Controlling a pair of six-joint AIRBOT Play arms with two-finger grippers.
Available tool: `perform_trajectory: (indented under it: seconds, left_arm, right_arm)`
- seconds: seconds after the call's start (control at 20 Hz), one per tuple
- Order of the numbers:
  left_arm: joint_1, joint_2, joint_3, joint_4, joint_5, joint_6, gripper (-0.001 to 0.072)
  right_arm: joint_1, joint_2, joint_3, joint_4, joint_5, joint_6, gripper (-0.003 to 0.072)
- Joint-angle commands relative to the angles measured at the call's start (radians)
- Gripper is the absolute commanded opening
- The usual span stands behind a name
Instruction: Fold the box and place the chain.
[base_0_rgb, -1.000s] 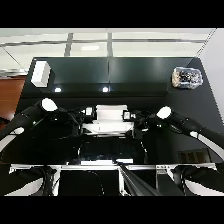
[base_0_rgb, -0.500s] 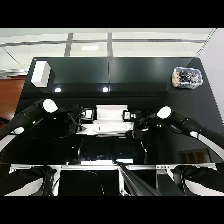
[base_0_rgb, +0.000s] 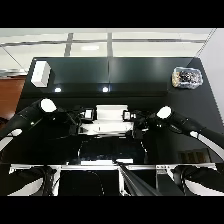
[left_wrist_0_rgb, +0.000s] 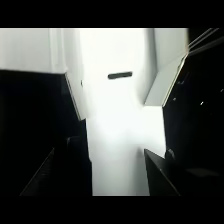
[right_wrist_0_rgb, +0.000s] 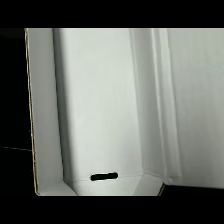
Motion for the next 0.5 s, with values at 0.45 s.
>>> perform_trajectory:
  seconds: [0.45]
  left_arm:
    - [-0.001, -0.033, 0.001, -0.209, -0.05, -0.058, 0.0623]
  right_arm:
    - [0.0, -0.001, 0.0, 0.001, 0.0, 0.0, 0.0178]
